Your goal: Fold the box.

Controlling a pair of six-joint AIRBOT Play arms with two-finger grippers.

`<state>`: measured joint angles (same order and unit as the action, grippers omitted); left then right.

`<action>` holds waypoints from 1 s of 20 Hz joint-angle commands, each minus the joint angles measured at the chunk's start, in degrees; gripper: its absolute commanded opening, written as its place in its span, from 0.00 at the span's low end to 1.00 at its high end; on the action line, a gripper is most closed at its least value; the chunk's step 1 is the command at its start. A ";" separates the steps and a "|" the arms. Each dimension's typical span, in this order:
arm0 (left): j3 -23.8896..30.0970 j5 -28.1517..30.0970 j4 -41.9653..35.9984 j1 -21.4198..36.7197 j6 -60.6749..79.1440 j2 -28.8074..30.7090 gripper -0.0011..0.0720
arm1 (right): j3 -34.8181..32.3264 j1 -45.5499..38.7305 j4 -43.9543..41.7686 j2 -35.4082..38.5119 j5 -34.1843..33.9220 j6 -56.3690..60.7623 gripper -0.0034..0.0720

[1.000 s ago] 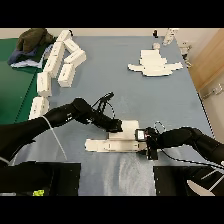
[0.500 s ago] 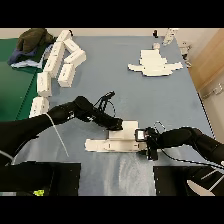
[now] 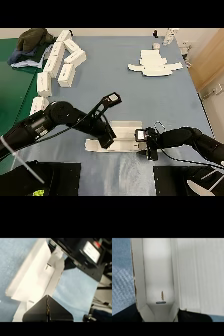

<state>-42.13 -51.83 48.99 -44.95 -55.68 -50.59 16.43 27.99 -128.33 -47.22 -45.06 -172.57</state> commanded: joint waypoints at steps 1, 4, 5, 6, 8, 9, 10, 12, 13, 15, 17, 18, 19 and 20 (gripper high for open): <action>3.58 -0.92 8.94 -3.43 0.90 8.15 0.03 | 0.04 -0.02 -0.02 0.04 0.00 0.02 0.74; 10.25 -1.01 7.43 1.16 13.16 12.48 0.18 | 0.04 -0.02 -0.02 0.04 0.00 0.02 0.74; 12.55 -0.66 5.70 3.69 17.75 12.83 0.76 | 0.04 -0.02 -0.02 0.04 0.00 0.02 0.74; 14.60 -0.17 3.65 6.14 21.44 12.66 0.97 | 0.04 -0.02 -0.02 0.04 0.00 0.02 0.74; 18.16 1.05 0.02 9.79 31.23 11.93 0.97 | 0.04 -0.02 -0.02 0.04 0.00 0.02 0.74; 19.34 2.14 -1.05 10.58 35.85 11.17 0.97 | 0.04 -0.02 -0.02 0.04 0.02 0.02 0.74; 20.00 3.17 -1.49 10.75 38.95 10.27 0.96 | 0.04 -0.02 -0.02 0.04 0.02 0.02 0.74; 20.24 5.03 -1.53 10.75 43.01 7.61 0.96 | 0.04 -0.02 -0.02 0.04 0.00 0.02 0.74; 20.24 5.75 -1.60 10.75 44.22 6.03 0.97 | 0.04 -0.02 -0.02 0.04 0.00 0.02 0.74; 20.22 6.91 -3.58 10.64 46.99 3.04 0.96 | 0.04 -0.02 -0.02 0.04 0.00 0.02 0.74; 20.22 7.89 -8.26 9.88 52.70 0.61 0.96 | 0.04 -0.02 -0.02 0.04 0.00 0.02 0.74; 20.22 9.40 -10.54 9.25 54.62 -0.33 0.96 | 0.04 -0.02 -0.02 0.04 0.00 0.02 0.74; 20.22 11.02 -12.20 8.66 55.30 -1.03 0.96 | 0.04 -0.02 -0.02 0.04 0.02 0.02 0.74; 20.20 12.55 -13.29 8.07 55.28 -1.62 0.88 | 0.04 -0.02 -0.02 0.04 0.00 0.02 0.74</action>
